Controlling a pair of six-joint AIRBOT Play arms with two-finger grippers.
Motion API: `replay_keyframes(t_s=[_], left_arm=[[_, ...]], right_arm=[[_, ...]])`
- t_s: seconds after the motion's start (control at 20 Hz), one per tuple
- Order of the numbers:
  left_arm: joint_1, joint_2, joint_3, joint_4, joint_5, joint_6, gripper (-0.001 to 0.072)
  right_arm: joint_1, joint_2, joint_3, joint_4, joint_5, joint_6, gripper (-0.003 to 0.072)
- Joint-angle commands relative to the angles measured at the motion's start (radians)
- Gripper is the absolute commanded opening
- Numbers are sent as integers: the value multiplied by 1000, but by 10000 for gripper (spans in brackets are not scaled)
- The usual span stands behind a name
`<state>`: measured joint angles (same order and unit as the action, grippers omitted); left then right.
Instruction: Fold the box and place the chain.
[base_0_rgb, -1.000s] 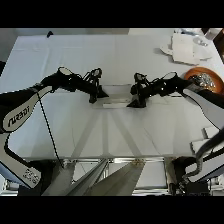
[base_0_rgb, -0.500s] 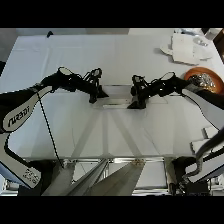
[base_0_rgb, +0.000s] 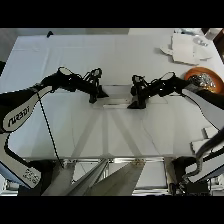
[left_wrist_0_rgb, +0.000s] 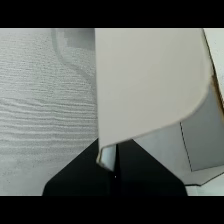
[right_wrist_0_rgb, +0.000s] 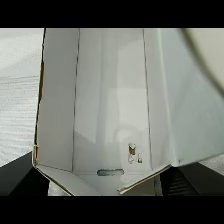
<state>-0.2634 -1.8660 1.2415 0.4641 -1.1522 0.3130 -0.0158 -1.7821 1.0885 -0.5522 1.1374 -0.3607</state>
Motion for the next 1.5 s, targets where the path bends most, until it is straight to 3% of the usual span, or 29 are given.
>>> replay_keyframes(t_s=[0.0, 0.2, 0.4, 1.45], left_arm=[[0, 0, 0, 0, 0, 0, 10], [0, 0, 0, 0, 0, 0, 10], [0, 0, 0, 0, 0, 0, 10], [0, 0, 0, 0, 0, 0, 10]], right_arm=[[1, 0, 1, 1, 0, 0, 693], [1, 0, 1, 0, 0, 0, 687], [1, 0, 1, 0, 0, 0, 535], [1, 0, 1, 0, 2, 0, 536]])
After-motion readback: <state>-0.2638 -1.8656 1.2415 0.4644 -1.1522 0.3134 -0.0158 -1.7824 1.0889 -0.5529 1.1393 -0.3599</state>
